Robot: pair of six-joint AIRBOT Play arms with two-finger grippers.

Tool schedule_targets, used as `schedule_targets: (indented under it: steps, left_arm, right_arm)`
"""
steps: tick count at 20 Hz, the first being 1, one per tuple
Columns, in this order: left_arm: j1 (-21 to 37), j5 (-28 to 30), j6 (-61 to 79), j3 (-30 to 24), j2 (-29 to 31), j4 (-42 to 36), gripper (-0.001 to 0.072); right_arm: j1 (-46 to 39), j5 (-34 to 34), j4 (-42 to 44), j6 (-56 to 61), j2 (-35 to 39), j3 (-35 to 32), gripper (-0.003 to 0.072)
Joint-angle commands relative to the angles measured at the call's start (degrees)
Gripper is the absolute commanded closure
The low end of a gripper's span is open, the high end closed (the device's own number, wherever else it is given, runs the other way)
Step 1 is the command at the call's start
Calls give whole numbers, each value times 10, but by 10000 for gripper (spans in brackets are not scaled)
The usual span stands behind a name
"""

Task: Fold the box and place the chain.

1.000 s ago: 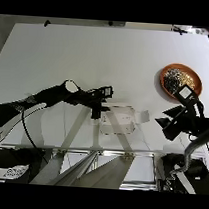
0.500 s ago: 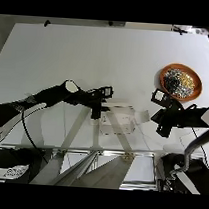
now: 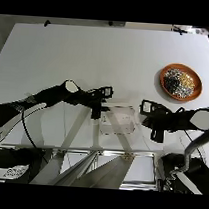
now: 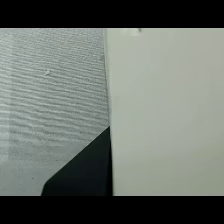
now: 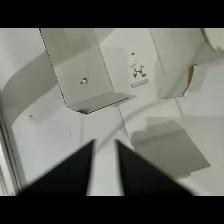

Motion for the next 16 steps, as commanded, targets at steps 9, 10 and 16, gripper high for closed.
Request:
schedule_targets:
  steps: [9, 10, 16]
  left_arm:
    - [0, -2, 0, 0, 0, 0, 698]
    - [0, -2, 0, 0, 0, 0, 698]
    - [0, -2, 0, 0, 0, 0, 698]
  right_arm:
    - [133, -182, -87, -5, 21, -134, -34]
    - [152, -203, -83, -4, 21, -134, -34]
    - [192, -302, -59, 43, -10, -138, -34]
